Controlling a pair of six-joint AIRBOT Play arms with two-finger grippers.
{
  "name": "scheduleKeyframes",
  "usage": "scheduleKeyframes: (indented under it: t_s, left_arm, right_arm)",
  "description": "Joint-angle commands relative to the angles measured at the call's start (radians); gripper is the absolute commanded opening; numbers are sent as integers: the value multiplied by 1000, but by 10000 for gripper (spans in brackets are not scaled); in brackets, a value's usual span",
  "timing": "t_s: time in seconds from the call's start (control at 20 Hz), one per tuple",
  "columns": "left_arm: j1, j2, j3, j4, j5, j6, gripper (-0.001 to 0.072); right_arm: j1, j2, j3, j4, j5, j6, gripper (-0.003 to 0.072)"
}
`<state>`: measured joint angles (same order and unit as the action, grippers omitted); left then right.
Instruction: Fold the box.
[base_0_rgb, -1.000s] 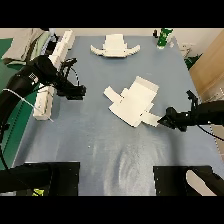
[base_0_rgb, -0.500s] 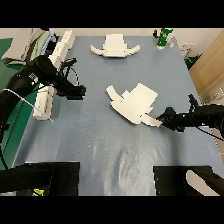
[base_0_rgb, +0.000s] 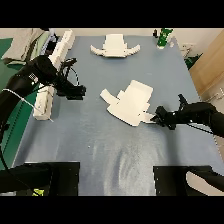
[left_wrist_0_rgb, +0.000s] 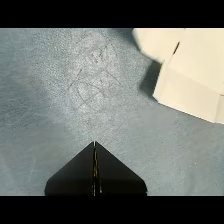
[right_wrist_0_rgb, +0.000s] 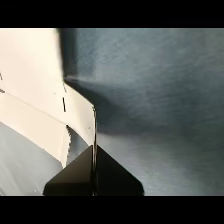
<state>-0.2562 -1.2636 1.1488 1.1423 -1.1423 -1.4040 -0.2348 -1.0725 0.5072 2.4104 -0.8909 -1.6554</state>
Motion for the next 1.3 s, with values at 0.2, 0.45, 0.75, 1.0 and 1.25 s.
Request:
scheduleKeyframes:
  t_s: [0.2,0.45,0.75,1.0,1.25]
  left_arm:
    - [0,-1,1,0,14,0,12]
    - [0,-1,1,-3,79,0,12]
    - [0,-5,1,-51,157,8,17]
    - [0,-7,-39,-64,51,69,524]
    - [11,-8,-196,-279,-16,335,525]
  right_arm:
    - [68,-42,67,-6,-199,-159,1]
    - [68,-42,60,-23,-498,-350,1]
    - [80,-35,45,-29,-303,-554,2]
    - [171,34,-35,-32,-184,-578,1]
    - [219,89,-70,-31,-131,-578,2]
